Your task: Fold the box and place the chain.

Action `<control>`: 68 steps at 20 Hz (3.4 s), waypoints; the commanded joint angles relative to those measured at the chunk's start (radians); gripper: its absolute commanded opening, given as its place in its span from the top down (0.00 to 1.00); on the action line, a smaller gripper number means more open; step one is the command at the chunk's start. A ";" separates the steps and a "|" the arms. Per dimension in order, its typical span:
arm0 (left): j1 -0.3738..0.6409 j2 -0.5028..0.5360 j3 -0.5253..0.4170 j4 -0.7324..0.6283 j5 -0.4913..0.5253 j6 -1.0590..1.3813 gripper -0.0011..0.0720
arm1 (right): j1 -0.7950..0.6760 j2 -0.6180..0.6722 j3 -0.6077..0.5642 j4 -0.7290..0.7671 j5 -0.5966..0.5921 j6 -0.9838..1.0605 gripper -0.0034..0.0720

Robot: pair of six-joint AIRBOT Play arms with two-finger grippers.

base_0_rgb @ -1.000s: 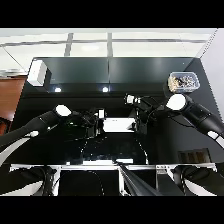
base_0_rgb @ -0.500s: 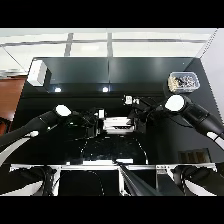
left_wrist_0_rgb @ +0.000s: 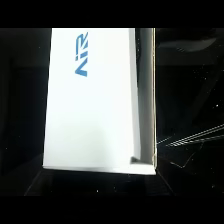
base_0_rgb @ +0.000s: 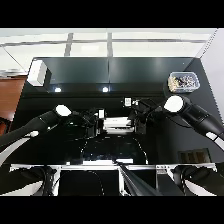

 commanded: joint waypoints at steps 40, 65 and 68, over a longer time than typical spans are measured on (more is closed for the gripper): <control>0.000 -0.001 0.000 0.000 -0.002 0.000 0.44 | -0.003 -0.046 -0.066 0.337 0.008 0.735 0.95; 0.008 0.214 0.031 0.240 -0.070 -0.377 0.01 | -0.486 0.187 0.070 0.009 0.259 0.718 0.94; -0.003 0.264 0.085 0.235 -0.134 -0.486 0.01 | -0.584 0.191 0.053 0.007 0.313 0.717 0.94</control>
